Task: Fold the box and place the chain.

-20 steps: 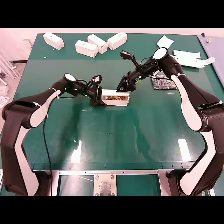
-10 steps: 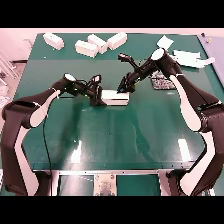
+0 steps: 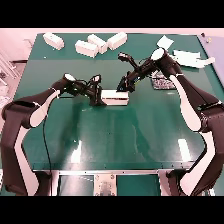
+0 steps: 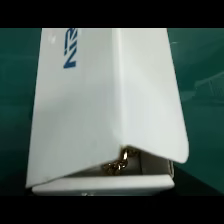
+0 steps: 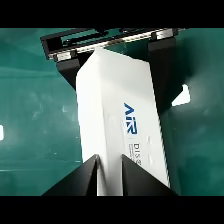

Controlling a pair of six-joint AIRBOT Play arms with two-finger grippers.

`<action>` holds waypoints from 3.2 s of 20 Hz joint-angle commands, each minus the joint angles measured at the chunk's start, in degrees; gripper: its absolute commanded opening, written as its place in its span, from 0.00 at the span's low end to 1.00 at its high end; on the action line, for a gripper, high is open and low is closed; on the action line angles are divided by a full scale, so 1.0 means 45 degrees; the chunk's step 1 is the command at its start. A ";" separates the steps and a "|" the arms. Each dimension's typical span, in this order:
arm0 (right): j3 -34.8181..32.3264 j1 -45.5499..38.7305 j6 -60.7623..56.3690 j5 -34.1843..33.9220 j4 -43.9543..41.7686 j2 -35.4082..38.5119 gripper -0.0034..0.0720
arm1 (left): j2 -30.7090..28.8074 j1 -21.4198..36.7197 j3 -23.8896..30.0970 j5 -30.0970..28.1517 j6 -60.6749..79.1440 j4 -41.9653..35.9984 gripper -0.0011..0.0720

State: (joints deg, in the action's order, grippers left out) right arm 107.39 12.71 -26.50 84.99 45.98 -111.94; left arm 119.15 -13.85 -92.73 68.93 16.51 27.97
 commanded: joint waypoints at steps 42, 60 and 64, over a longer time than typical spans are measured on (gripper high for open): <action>-0.0840 -0.0044 0.0389 -0.0471 0.0408 0.0253 0.44 | -0.0010 -0.0010 0.0000 0.0019 0.0005 0.0000 0.58; -0.0287 -0.0039 0.0704 -0.0981 0.0505 0.0253 0.39 | -0.0010 -0.0010 0.0000 0.0024 0.0005 0.0000 0.58; -0.0447 0.0010 0.0704 -0.0937 0.0515 0.0253 0.32 | -0.0010 -0.0010 0.0000 0.0024 0.0005 0.0000 0.58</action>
State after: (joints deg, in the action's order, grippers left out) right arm 105.58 12.60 -23.33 80.77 48.23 -110.78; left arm 119.15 -13.85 -92.73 68.84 16.45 27.92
